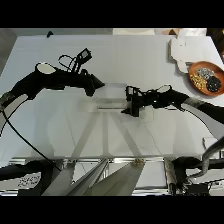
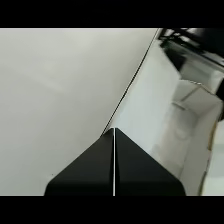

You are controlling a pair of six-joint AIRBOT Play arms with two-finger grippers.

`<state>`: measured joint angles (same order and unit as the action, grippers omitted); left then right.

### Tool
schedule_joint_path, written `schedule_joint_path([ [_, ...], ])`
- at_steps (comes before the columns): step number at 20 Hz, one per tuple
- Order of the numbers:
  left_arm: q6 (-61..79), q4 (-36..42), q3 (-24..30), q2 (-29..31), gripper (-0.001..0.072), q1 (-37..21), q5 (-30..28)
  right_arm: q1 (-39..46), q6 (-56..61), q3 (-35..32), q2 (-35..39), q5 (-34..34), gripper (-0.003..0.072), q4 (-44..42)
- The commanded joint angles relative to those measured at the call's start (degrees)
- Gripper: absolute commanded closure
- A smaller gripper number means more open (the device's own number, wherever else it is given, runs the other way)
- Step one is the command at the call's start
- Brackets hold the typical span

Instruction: Fold the box and place the chain.

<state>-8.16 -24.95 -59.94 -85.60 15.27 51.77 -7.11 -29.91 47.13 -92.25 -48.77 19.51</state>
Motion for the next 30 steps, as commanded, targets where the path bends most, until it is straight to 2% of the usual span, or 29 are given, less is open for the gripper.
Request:
schedule_joint_path([
  [1,-0.87,0.72,-0.02,-3.89,0.0700,0.07,-4.98,0.04,0.00,0.07,-0.02,-0.02,0.0170,0.00],
  [6,-0.90,0.92,0.00,-9.44,0.0700,0.07,-4.79,0.04,0.00,0.07,-0.02,-0.02,0.0170,0.00],
  [10,-0.90,0.92,-0.02,-9.92,0.0700,-0.15,-4.24,0.04,0.00,0.07,-0.02,-0.02,0.0170,0.00],
  [12,-0.90,0.92,-0.02,-9.57,0.0699,-0.76,-1.53,0.04,0.00,0.07,-0.02,-0.02,0.0170,0.00],
  [17,-0.90,0.72,-0.02,-5.51,0.0700,-5.27,8.70,0.04,0.02,0.07,-0.02,-0.02,0.0170,0.00],
  [22,-0.87,-0.37,-0.02,2.80,0.0698,-10.19,16.22,0.04,0.00,0.07,-0.02,-0.02,0.0170,0.00],
  [24,-0.87,-4.79,-0.02,5.86,0.0696,-10.60,16.44,0.04,0.00,0.07,-0.02,-0.02,0.0170,0.00],
  [26,-0.90,-12.92,-0.02,7.78,0.0687,-10.08,16.68,0.04,0.00,0.07,-0.02,-0.02,0.0171,0.00],
  [27,-0.90,-16.94,-0.02,8.17,0.0629,-9.44,16.81,0.04,0.00,0.07,-0.02,-0.02,0.0171,0.00],
  [30,-0.87,-26.58,0.52,8.17,0.0285,-6.47,15.41,0.04,0.00,0.07,-0.02,-0.02,0.0170,0.00],
])
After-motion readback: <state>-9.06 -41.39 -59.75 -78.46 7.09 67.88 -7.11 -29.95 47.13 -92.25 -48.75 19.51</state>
